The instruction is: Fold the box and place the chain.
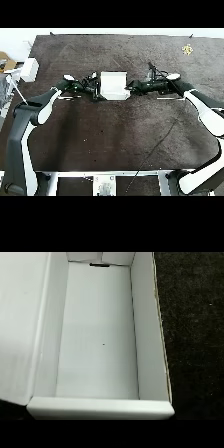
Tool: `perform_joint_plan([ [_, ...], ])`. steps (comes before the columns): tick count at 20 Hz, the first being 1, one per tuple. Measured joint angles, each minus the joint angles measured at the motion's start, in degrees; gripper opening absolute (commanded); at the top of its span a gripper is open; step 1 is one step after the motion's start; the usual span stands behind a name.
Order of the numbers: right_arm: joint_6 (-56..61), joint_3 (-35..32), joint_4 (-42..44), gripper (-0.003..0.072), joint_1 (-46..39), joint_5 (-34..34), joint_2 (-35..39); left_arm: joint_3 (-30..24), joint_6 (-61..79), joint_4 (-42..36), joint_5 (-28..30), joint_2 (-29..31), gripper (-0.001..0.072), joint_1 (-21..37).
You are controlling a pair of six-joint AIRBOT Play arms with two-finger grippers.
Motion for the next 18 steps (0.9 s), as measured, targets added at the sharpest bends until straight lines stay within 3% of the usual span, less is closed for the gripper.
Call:
perform_joint_plan([
  [7, 10.8, 7.5, -15.5, 0.0506, 5.7, 0.3, -0.9, 0.0, 0.0, 0.0, 0.0, 0.0, 0.0277, 0.0],
  [18, 29.8, 10.5, -39.7, 0.0495, 12.7, -2.0, -1.1, 0.0, 0.0, 0.0, 0.0, 0.0, 0.0278, 0.0],
])
